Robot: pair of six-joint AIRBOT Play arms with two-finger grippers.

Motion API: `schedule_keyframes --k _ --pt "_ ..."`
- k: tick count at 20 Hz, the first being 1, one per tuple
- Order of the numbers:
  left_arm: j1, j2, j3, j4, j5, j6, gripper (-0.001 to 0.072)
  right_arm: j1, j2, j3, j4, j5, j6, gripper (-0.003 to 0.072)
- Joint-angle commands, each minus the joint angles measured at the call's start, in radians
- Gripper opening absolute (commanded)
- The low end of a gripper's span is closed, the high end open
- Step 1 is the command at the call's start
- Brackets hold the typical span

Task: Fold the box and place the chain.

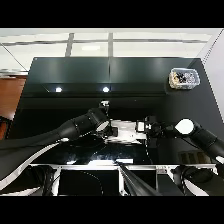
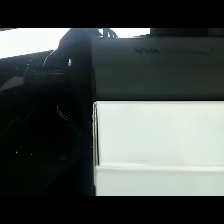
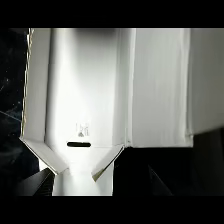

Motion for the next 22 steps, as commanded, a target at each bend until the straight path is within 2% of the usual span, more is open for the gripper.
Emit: schedule_keyframes --k 1,2,3,4,6,7,8,14,22 --pt "0.001 0.000 0.000 -0.002 0.000 -0.002 0.0029 0.021 0.003 -0.005 0.032 0.023 -0.023 0.0693" --pt "0.001 0.000 0.000 -0.002 0.000 -0.002 0.0029 0.034 0.003 -0.011 0.032 0.021 -0.022 0.0692" --pt "0.001 0.000 0.000 -0.002 0.000 -0.002 0.0029 0.043 0.003 -0.018 0.031 0.022 -0.021 0.0577" --pt "0.001 0.000 0.000 -0.002 0.000 -0.002 0.0029 0.046 0.003 -0.023 0.032 0.024 -0.013 0.0525" --pt "0.001 0.000 0.000 -0.002 0.000 -0.002 0.0029 0.046 0.003 -0.025 0.031 0.023 0.016 0.0523" --pt "0.001 0.000 0.000 -0.003 0.000 -0.002 0.0029 0.046 0.003 -0.025 0.031 0.021 0.025 0.0443" --pt "0.001 0.000 0.000 -0.003 0.000 -0.002 0.0029 0.046 0.003 -0.025 0.031 0.021 0.032 0.0333" --pt "0.001 0.000 0.000 -0.003 0.000 -0.002 0.0030 0.050 0.003 -0.025 0.067 0.015 0.050 0.0335" --pt "0.001 0.000 0.000 -0.003 0.002 -0.002 0.0029 0.112 -0.025 -0.026 0.146 -0.081 0.101 0.0332"
